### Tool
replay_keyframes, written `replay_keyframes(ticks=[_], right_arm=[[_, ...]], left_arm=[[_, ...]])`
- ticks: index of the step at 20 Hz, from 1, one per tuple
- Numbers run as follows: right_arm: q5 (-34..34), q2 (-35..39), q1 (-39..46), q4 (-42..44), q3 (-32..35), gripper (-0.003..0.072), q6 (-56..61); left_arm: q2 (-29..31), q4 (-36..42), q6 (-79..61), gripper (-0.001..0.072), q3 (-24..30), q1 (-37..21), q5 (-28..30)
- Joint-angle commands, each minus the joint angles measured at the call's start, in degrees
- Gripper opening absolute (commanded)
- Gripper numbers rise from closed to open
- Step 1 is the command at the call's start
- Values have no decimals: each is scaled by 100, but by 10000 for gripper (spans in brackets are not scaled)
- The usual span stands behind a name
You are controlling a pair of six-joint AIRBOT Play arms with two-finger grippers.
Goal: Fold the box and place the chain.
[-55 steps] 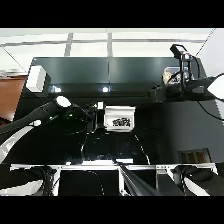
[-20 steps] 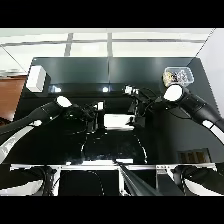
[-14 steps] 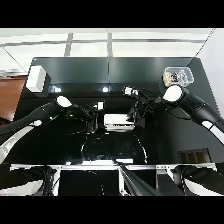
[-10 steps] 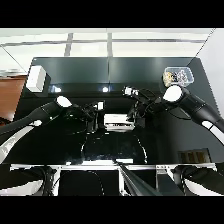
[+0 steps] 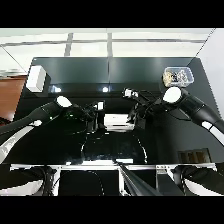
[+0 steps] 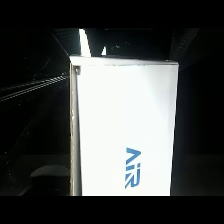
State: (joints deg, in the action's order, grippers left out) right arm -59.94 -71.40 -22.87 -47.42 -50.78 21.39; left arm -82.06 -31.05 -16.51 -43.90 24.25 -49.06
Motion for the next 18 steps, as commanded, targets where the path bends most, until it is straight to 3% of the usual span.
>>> replay_keyframes(ticks=[1,10,12,15,16,17,18], right_arm=[[-74,-11,-7,-87,11,189,2],[-162,-144,-33,-26,24,189,142],[-481,24,13,-37,-136,188,697],[-1115,258,380,-39,-195,187,2529],[-1331,258,494,35,-131,171,2924],[-1449,256,568,245,13,16,3008],[-1392,256,590,566,188,15,3003]], left_arm=[[-4,-2,2,384,0,0,0],[-4,-2,2,384,0,0,0],[-4,-2,2,384,0,0,0],[-4,-2,2,385,0,0,0],[-4,-2,2,384,0,0,0],[-4,0,2,384,0,0,0],[-4,-2,2,385,0,0,0]])
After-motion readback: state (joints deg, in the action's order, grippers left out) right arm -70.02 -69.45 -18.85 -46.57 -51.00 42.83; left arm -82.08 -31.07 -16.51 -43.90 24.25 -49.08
